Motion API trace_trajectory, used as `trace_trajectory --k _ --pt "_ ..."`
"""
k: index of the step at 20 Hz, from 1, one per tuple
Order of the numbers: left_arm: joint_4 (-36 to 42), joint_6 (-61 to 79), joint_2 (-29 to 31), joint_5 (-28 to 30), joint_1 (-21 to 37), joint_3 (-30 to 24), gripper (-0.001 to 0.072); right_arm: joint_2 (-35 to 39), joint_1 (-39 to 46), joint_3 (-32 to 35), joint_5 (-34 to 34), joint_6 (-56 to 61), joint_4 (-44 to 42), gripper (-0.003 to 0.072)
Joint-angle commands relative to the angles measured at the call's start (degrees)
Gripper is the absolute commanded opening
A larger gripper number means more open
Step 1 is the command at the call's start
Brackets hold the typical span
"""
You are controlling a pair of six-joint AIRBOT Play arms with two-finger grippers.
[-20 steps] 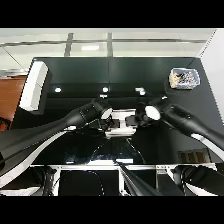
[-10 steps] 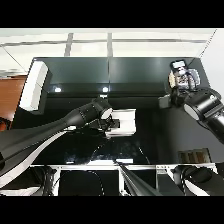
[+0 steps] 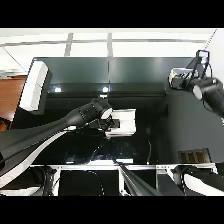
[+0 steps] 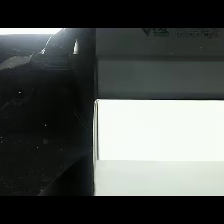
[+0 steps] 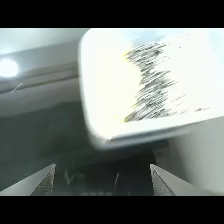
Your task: Fold the box and place the chain.
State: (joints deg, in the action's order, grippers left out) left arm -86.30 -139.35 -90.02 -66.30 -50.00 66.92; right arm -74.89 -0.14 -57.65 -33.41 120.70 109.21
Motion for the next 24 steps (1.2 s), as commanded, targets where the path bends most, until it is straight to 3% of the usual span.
trace_trajectory --k 1,4,7,10,16,17,18,19,20,21,24 --pt "0.0 0.0 0.0 0.0 0.0 0.0 0.0026 -14.2 4.8 -17.4 -14.1 -0.3 -1.4 0.0717" --pt "0.0 0.0 0.0 0.0 0.0 0.0 0.0026 -25.2 7.6 -32.0 -22.1 -2.9 -4.6 0.0717" --pt "0.0 0.0 0.0 0.0 0.0 0.0 0.0026 -31.7 10.9 -39.5 -22.8 -4.2 -12.2 0.0717" --pt "0.0 0.0 0.0 0.0 0.0 0.0 0.0026 -34.9 13.7 -41.0 -22.3 -4.2 -16.9 0.0717" --pt "0.0 0.0 0.0 0.0 0.0 0.0 0.0026 -36.0 15.1 -41.0 -18.4 -6.1 -17.2 0.0715" --pt "0.0 0.0 0.0 0.0 0.0 0.0 0.0026 -36.0 15.1 -41.0 -17.9 -6.1 -17.2 0.0563" --pt "0.0 0.0 0.0 0.0 0.0 0.0 0.0026 -36.0 15.1 -41.0 -17.7 -6.1 -17.3 0.0478" --pt "0.0 0.0 0.0 0.0 0.0 0.0 0.0026 -36.0 15.1 -41.0 -17.9 -6.1 -17.3 0.0476" --pt "0.0 0.0 0.0 0.0 0.0 0.0 0.0026 -36.0 15.1 -41.0 -18.6 -6.2 -17.3 0.0314" --pt "0.0 0.0 0.0 0.0 0.0 0.0 0.0026 -36.0 15.1 -41.2 -20.4 -7.1 -17.3 0.0004" --pt "0.0 0.0 0.0 0.0 0.0 0.0 0.0026 -34.8 15.1 -41.4 -24.1 -10.4 -17.3 0.0012"
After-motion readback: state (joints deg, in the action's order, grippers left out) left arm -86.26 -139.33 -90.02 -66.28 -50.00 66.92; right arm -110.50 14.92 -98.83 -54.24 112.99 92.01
